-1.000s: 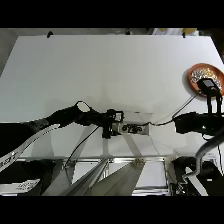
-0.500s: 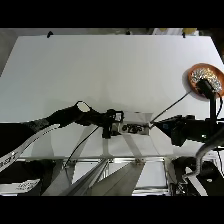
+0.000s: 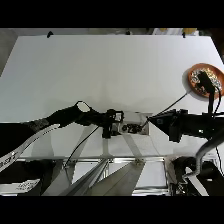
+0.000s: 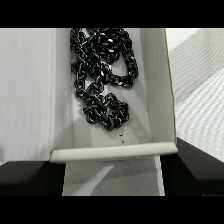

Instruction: Fold the box and place the chain.

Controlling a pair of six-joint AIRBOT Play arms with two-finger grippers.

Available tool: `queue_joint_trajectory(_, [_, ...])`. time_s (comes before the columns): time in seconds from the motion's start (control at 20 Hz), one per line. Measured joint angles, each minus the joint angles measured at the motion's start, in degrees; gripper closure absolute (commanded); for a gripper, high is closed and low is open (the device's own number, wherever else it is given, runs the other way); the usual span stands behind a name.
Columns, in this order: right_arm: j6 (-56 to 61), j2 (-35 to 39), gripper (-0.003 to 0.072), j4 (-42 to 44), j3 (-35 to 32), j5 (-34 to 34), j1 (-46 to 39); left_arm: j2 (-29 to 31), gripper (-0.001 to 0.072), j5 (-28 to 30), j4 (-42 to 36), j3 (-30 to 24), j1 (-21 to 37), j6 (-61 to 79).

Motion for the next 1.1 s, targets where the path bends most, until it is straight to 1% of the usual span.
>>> queue_joint_trajectory(0.2, [-2.8, -4.9, 0.0667, -1.6, 0.0, 0.1, 0.9, 0.0, 0.0395, 0.0, 0.0, 0.0, 0.0, 0.0])
queue_joint_trajectory(0.35, [-3.7, -9.2, 0.0667, -4.8, 0.0, -0.5, 5.2, 0.0, 0.0395, 0.0, 0.0, 0.0, 0.0, 0.0])
queue_joint_trajectory(0.65, [-0.7, -17.6, 0.0663, -16.1, 0.0, -7.3, 15.0, 0.0, 0.0395, 0.0, 0.0, 0.0, 0.0, 0.0])
queue_joint_trajectory(0.7, [0.1, -18.9, 0.0612, -17.4, 0.0, -8.7, 15.9, 0.0, 0.0395, 0.0, 0.0, 0.0, 0.0, 0.0])
queue_joint_trajectory(0.8, [0.7, -20.9, 0.0467, -19.1, 0.0, -10.7, 17.1, 0.0, 0.0395, 0.0, 0.0, 0.0, 0.0, 0.0])
queue_joint_trajectory(0.85, [1.0, -21.5, 0.0451, -19.7, 0.1, -11.2, 17.4, 0.0, 0.0395, 0.0, 0.0, 0.0, 0.0, 0.0])
queue_joint_trajectory(1.0, [1.7, -22.6, 0.0451, -21.4, 2.1, -10.6, 18.0, 0.0, 0.0395, 0.0, 0.0, 0.0, 0.0, 0.0])
queue_joint_trajectory(1.05, [2.1, -22.7, 0.047, -22.5, 3.6, -10.0, 18.1, 0.0, 0.0395, 0.0, 0.0, 0.0, 0.0, 0.0])
queue_joint_trajectory(1.1, [3.3, -22.9, 0.0596, -24.2, 5.5, -9.6, 18.2, 0.0, 0.0395, 0.0, 0.0, 0.0, 0.0, 0.0])
